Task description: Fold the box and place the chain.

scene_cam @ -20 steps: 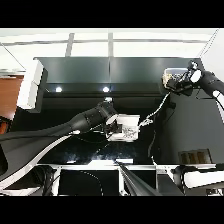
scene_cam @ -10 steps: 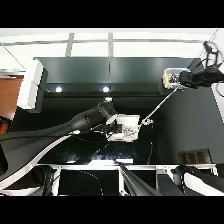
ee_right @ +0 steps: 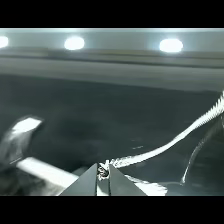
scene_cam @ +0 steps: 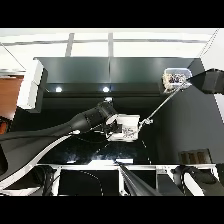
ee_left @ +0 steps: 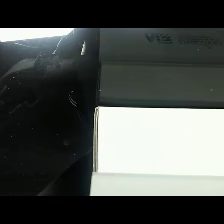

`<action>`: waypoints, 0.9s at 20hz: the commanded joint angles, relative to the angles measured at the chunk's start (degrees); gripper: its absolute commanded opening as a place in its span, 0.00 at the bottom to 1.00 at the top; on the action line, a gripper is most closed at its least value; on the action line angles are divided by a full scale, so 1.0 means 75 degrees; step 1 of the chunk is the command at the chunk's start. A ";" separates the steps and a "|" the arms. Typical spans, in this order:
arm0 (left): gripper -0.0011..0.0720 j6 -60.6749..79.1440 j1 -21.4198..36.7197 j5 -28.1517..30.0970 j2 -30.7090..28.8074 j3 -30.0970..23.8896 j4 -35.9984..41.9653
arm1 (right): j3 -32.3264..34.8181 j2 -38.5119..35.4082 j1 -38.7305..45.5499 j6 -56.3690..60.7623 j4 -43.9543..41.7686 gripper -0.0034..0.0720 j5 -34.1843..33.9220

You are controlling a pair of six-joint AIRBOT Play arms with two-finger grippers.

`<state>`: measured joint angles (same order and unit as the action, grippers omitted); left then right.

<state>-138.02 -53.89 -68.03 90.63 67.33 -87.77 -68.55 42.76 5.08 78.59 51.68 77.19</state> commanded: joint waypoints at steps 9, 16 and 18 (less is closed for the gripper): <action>0.06 -0.0003 0.0009 0.0003 -0.0003 0.0000 0.0000 | 0.1652 -0.0329 -0.2754 -0.0041 -0.1166 0.06 -0.0067; 0.06 0.0000 0.0009 0.0003 -0.0003 0.0000 0.0000 | 0.1909 0.0082 -0.3765 0.0082 -0.1279 0.06 -0.1341; 0.06 -0.0003 0.0009 0.0003 -0.0003 0.0000 0.0000 | 0.2390 0.0408 -0.3934 0.0058 -0.1265 0.06 -0.1836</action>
